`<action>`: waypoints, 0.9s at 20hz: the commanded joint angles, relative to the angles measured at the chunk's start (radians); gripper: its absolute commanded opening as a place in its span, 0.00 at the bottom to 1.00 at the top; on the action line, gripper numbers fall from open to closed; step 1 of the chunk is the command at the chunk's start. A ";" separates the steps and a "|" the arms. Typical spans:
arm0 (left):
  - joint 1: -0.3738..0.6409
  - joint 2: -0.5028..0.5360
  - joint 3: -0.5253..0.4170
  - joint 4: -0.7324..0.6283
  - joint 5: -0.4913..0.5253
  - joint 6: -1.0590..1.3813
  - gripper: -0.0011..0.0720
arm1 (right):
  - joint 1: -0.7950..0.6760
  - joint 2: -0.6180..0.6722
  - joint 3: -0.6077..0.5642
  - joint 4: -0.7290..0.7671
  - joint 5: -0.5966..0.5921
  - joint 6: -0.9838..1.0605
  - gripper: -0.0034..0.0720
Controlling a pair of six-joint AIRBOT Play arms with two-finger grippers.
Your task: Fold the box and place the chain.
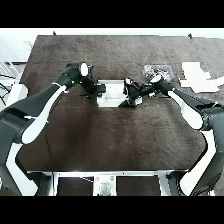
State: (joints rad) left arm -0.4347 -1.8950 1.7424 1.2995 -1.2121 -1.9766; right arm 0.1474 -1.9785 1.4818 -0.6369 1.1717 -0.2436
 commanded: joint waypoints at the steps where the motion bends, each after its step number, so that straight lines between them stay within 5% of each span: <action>1: -0.008 -0.045 0.076 0.034 -0.078 -0.051 0.55 | 0.001 -0.001 -0.001 0.000 0.000 0.001 0.71; 9: -0.032 -0.154 0.217 0.071 -0.185 -0.100 0.53 | 0.001 -0.001 0.000 0.000 0.001 0.001 0.71; 18: -0.032 -0.170 0.227 0.116 -0.221 -0.110 0.50 | 0.001 -0.001 0.000 0.000 0.000 0.000 0.71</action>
State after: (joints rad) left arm -0.4664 -2.0621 1.9659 1.4025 -1.4216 -2.0834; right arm 0.1474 -1.9785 1.4818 -0.6369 1.1721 -0.2432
